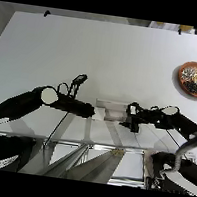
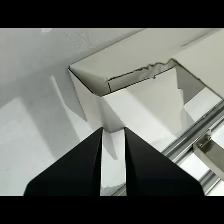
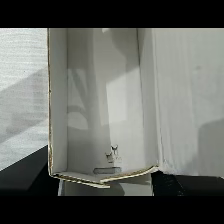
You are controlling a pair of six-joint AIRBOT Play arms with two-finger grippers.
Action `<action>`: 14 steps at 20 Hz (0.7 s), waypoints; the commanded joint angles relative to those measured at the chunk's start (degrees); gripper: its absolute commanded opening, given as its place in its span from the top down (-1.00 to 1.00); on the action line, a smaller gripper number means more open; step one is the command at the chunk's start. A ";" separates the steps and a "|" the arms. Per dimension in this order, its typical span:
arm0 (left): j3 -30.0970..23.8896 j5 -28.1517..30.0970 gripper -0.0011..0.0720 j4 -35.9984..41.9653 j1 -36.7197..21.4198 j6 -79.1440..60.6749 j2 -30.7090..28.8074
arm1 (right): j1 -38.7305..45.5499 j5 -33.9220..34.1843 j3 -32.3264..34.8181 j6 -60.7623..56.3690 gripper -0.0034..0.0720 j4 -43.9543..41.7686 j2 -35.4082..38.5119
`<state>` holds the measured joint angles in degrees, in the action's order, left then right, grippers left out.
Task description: Fold the box and place the chain.
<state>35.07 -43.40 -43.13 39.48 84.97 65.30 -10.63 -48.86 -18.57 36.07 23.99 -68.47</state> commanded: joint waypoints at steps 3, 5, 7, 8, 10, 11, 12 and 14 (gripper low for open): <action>0.92 0.76 0.53 -0.90 1.55 0.13 0.76 | -0.02 0.02 0.00 0.00 -0.17 -0.02 0.02; 2.14 0.76 0.18 -1.51 2.08 0.59 1.25 | 0.00 0.00 0.00 0.00 -0.17 -0.02 0.04; 3.74 0.72 0.17 -1.81 2.78 0.57 2.23 | -0.02 0.00 0.00 0.00 -0.17 -0.02 0.04; 4.46 0.61 0.17 -2.40 3.10 0.66 2.93 | 0.00 0.02 0.00 0.00 -0.18 -0.04 0.04; 5.55 -0.44 0.17 -6.40 3.65 4.68 4.42 | -0.02 0.02 0.00 0.00 -0.17 -0.02 0.04; 5.90 -1.18 0.17 -8.79 3.87 7.48 4.98 | -0.02 0.02 0.00 0.00 -0.17 0.00 0.02; 6.03 -1.73 0.17 -10.40 4.15 9.40 5.27 | -0.02 -0.02 0.00 0.00 -0.17 0.00 0.04; 6.51 -2.05 0.17 -12.31 4.74 12.22 5.33 | -0.02 0.00 0.00 0.00 -0.17 0.00 0.04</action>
